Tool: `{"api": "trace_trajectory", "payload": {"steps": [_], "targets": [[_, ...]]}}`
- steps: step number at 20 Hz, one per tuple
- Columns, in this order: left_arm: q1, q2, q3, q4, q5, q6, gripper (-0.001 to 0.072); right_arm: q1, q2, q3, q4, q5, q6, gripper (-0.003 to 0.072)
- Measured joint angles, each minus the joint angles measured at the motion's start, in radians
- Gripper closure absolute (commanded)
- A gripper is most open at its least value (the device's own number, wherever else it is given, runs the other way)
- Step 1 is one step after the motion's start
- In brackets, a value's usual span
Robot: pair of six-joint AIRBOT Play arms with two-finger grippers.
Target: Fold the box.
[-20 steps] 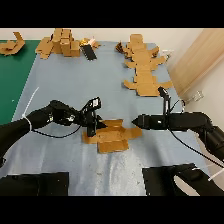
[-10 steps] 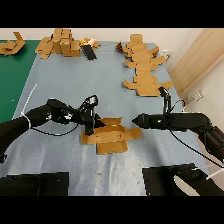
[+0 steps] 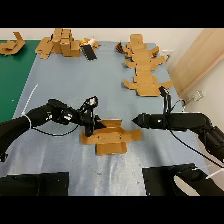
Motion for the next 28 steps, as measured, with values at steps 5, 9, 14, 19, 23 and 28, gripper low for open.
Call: {"api": "trace_trajectory", "payload": {"steps": [5, 9, 14, 19, 23, 28], "targets": [[0.000, -0.001, 0.000, 0.012, -0.001, 0.001, 0.0699, 0.000, 0.000, 0.000, -0.002, 0.006, 0.000, 0.0683], [0.000, -0.001, 0.000, 0.032, 0.003, -0.001, 0.0698, 0.000, 0.000, 0.000, -0.003, 0.008, 0.000, 0.0682], [-0.013, -0.001, 0.000, 0.042, 0.021, -0.006, 0.0698, 0.000, 0.000, 0.000, -0.003, 0.008, 0.000, 0.0683], [-0.020, -0.001, 0.000, 0.045, 0.037, -0.021, 0.0698, 0.000, 0.000, 0.000, -0.003, 0.008, 0.000, 0.0683], [-0.021, -0.001, 0.000, 0.051, 0.034, -0.058, 0.0698, 0.000, 0.000, 0.000, -0.003, 0.008, 0.000, 0.0683], [-0.022, -0.001, 0.001, 0.063, 0.024, -0.090, 0.0698, 0.000, 0.000, 0.000, -0.007, -0.005, 0.000, 0.0682]]}}
